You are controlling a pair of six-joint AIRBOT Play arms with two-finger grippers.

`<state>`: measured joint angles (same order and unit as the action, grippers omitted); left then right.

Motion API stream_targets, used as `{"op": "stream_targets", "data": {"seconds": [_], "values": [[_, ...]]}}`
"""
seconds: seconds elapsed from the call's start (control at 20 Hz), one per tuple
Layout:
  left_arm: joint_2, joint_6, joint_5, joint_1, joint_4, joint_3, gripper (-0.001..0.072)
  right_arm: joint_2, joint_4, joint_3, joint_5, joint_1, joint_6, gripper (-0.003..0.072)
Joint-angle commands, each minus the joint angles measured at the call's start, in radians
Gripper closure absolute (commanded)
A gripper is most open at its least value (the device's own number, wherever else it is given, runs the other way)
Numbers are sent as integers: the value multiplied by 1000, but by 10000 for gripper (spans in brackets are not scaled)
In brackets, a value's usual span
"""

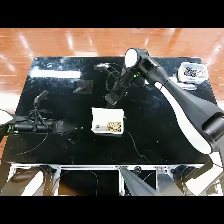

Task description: Fold the box and place the chain.

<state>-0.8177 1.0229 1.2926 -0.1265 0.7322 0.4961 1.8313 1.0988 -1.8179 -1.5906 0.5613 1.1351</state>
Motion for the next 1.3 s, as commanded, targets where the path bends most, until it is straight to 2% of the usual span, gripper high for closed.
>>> {"op": "stream_targets", "data": {"seconds": [0.0, 0.2, 0.45, 0.6, 0.95, 1.1, 1.25], "values": [[-50, -51, -11, -1, -64, 3, 89, -26, -60, -1, -58, 6, -13, -14], [-55, -55, -14, -1, -64, 3, 89, -40, -52, 13, -67, 25, -13, -14], [-55, -55, -33, -2, -64, 3, 89, -40, -12, 100, -75, 63, -18, -13], [-55, -55, -34, -2, -64, 3, 89, -40, 59, 100, -53, 89, -22, -13], [-55, -50, -33, -2, -64, 3, 89, -79, 68, 105, -80, 148, -13, -14], [-55, -50, -33, -2, -64, 3, 89, -94, 120, 106, -78, 174, -9, -14], [-55, -50, -33, -2, -64, 3, 89, -93, 149, 110, -36, 183, -16, -14]]}}
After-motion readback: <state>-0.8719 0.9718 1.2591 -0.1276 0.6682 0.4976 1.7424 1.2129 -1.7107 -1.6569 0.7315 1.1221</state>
